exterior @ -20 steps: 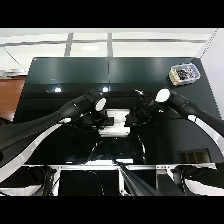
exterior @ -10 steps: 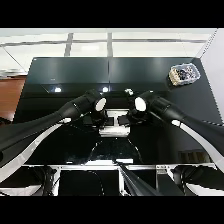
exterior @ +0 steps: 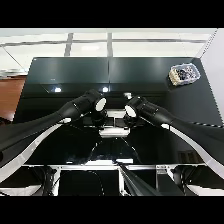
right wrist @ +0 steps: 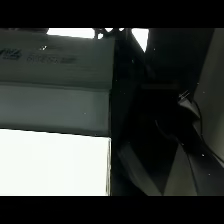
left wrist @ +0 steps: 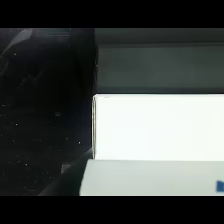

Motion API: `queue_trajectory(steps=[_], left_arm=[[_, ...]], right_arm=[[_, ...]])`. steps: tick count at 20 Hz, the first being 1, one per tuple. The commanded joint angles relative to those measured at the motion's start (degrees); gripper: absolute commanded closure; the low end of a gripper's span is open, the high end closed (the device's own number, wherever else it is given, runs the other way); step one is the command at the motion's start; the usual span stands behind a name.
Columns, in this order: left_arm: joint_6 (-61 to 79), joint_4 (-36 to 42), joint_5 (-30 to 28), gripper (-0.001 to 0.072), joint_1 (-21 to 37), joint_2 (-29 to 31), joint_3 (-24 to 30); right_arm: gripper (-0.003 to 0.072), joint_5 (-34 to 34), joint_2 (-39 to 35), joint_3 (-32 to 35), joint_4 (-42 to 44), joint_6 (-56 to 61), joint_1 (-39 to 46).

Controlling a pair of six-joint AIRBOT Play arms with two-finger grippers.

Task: Fold the box and place the chain.

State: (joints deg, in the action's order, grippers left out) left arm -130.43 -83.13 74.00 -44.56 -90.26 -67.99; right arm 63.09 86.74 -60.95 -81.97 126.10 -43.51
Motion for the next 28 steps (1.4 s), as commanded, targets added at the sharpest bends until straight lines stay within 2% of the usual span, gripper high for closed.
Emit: queue_trajectory(steps=[1,2,3,4,5,6,10,11,12,15,17,19,21,23,24,25,26,27,28], left_arm=[[0.13,-0.20,-0.26,0.0683,-0.02,-0.02,-0.02],[0.13,-0.20,-0.24,0.0682,-0.02,-0.02,-0.02],[0.11,-0.17,-0.26,0.0682,-0.02,-0.02,-0.02],[0.11,-0.17,-0.26,0.0682,-0.02,-0.02,-0.02],[0.11,-0.17,-0.24,0.0682,-0.02,-0.02,-0.02],[0.11,-0.17,-0.26,0.0683,-0.02,-0.02,-0.02],[0.13,-0.17,-0.26,0.0683,-0.02,-0.02,-0.02],[0.13,-0.17,-0.26,0.0682,-0.02,-0.02,-0.02],[0.13,-0.20,-0.24,0.0682,-0.02,-0.02,-0.02],[0.13,-0.20,-0.22,0.0682,-0.02,0.00,-0.02],[0.13,-0.20,-0.24,0.0682,-0.02,-0.02,-0.02],[0.13,-0.20,-0.26,0.0683,-0.02,-0.02,-0.02],[0.13,-0.20,-0.26,0.0682,-0.02,-0.02,-0.02],[0.13,-0.20,-0.28,0.0683,-0.02,-0.02,-0.02],[0.13,-0.20,-0.28,0.0682,-0.02,-0.02,-0.02],[0.13,-0.22,-0.26,0.0683,-0.02,-0.02,-0.02],[0.15,-0.20,-0.26,0.0682,-0.02,-0.02,-0.02],[0.15,-0.20,-0.26,0.0682,-0.02,-0.02,-0.02],[0.13,-0.20,-0.28,0.0683,-0.02,-0.02,-0.02]], right_arm=[[0.0669,0.79,0.33,0.00,-0.20,1.49,-0.31],[0.0667,0.76,0.33,-0.02,-0.20,1.46,-0.31],[0.0619,0.74,0.31,-0.04,-0.17,1.49,-0.31],[0.0525,0.70,0.31,-0.04,-0.17,1.46,-0.31],[0.0530,0.72,0.31,-0.04,-0.17,1.46,-0.31],[0.0661,0.76,0.31,-0.04,-0.24,1.31,-0.31],[0.0657,0.76,0.02,-0.28,-0.28,-0.59,-0.22],[0.0531,0.72,-0.59,-0.35,-0.59,-0.61,-0.13],[0.0355,0.76,-1.57,-0.37,-0.83,-1.03,-0.07],[0.0349,2.14,-6.25,-0.37,-1.49,-5.35,-0.07],[0.0349,4.07,-12.13,-0.72,-2.82,-6.40,-0.07],[0.0349,5.20,-19.76,-0.94,-11.98,-6.60,0.13],[0.0349,7.63,-25.46,-0.92,-28.37,-6.58,1.64],[0.0349,8.44,-26.91,-0.92,-43.21,-6.58,5.84],[0.0349,6.75,-26.62,-0.61,-47.89,-6.45,9.05],[0.0349,1.88,-26.29,-0.07,-49.33,-5.73,13.60],[0.0305,-4.39,-25.92,0.57,-48.04,-3.72,18.47],[-0.0009,-11.47,-25.20,1.55,-45.44,-1.22,23.69],[-0.0023,-17.22,-23.52,1.90,-40.83,-0.44,28.63]])
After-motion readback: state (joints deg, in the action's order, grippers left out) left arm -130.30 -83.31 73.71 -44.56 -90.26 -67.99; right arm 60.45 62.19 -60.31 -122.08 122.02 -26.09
